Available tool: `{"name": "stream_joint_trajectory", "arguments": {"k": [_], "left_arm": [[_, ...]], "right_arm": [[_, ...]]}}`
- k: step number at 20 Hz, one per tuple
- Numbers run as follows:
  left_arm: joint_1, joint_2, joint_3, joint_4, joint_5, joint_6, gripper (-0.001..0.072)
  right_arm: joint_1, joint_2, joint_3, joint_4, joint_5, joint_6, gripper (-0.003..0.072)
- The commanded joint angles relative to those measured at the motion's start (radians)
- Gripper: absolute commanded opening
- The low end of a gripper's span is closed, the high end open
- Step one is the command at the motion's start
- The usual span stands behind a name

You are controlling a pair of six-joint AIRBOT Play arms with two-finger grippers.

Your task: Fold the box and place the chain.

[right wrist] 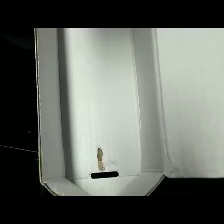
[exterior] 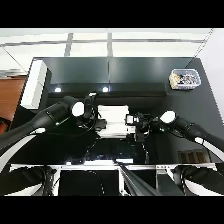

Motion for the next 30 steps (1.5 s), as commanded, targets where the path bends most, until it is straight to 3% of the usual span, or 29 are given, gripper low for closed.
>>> {"name": "stream_joint_trajectory", "arguments": {"k": [1,11,25,27,30], "left_arm": [[-0.053,-0.001,0.026,0.145,0.003,-0.146,0.0359],[-0.145,-0.082,0.11,0.214,-0.036,-0.35,0.0351],[-0.153,-0.094,0.108,0.209,-0.031,-0.428,0.0341],[-0.154,-0.095,0.108,0.209,-0.021,-0.428,0.0041],[-0.153,-0.095,0.108,0.209,-0.029,-0.428,0.0025]], "right_arm": [[0.0,0.0,0.0,-0.002,0.0,0.0,0.0228],[0.0,0.0,0.0,-0.002,0.0,0.0,0.0227],[0.0,0.0,0.0,-0.002,0.0,0.0,0.0228],[0.0,0.0,0.0,-0.002,0.0,0.0,0.0227],[0.0,0.0,0.0,-0.001,-0.001,0.0,0.0228]]}}
